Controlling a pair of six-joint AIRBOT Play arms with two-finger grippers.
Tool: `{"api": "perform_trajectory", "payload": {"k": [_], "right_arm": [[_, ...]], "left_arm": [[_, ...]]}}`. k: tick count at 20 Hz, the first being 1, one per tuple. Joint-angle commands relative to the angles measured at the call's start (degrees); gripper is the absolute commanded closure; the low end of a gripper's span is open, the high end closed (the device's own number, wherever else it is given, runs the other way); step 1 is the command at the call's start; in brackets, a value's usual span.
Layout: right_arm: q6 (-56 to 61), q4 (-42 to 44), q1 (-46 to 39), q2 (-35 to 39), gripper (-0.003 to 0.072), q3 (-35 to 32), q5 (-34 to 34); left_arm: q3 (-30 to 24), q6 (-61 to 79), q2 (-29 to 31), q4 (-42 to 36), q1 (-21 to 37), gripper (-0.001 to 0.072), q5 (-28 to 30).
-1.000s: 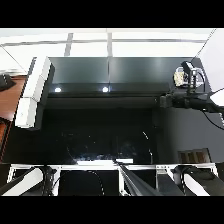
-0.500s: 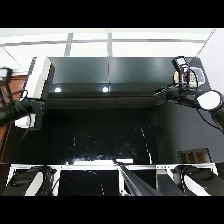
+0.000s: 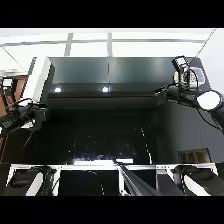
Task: Fold the box and place the chain.
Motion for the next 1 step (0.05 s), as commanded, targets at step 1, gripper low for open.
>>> {"api": "perform_trajectory", "payload": {"k": [1], "right_arm": [[0.0, 0.0, 0.1, 0.0, 0.0669, 0.0, -0.1]], "left_arm": [[-0.2, 0.0, 0.2, 0.2, -0.1, 0.0683, 0.3]]}}
